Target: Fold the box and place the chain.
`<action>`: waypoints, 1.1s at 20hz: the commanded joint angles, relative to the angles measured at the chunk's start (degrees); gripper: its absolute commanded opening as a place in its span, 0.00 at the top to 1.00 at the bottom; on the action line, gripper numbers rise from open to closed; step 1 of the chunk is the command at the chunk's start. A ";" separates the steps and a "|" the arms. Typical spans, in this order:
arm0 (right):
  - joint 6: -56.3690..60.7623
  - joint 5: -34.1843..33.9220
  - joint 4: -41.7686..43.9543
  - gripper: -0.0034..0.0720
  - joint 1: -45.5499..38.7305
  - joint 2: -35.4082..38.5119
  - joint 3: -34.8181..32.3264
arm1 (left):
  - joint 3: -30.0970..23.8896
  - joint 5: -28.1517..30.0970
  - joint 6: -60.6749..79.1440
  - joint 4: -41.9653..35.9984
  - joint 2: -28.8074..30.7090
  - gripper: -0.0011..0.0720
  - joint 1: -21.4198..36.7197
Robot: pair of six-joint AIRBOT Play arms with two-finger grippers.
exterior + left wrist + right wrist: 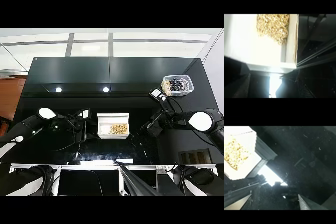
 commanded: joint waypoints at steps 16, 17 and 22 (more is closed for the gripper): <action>0.13 -2.32 -0.17 0.02 0.00 -0.15 0.00 | 2.73 1.88 0.09 0.02 -3.21 0.16 -3.26; 0.15 -2.23 -0.17 0.02 0.00 -0.15 0.00 | 2.73 1.88 0.09 0.02 -3.21 0.27 -3.26; 0.61 -8.57 -0.15 0.02 0.00 -0.15 0.46 | 2.73 1.88 0.11 0.02 -3.21 0.32 -3.26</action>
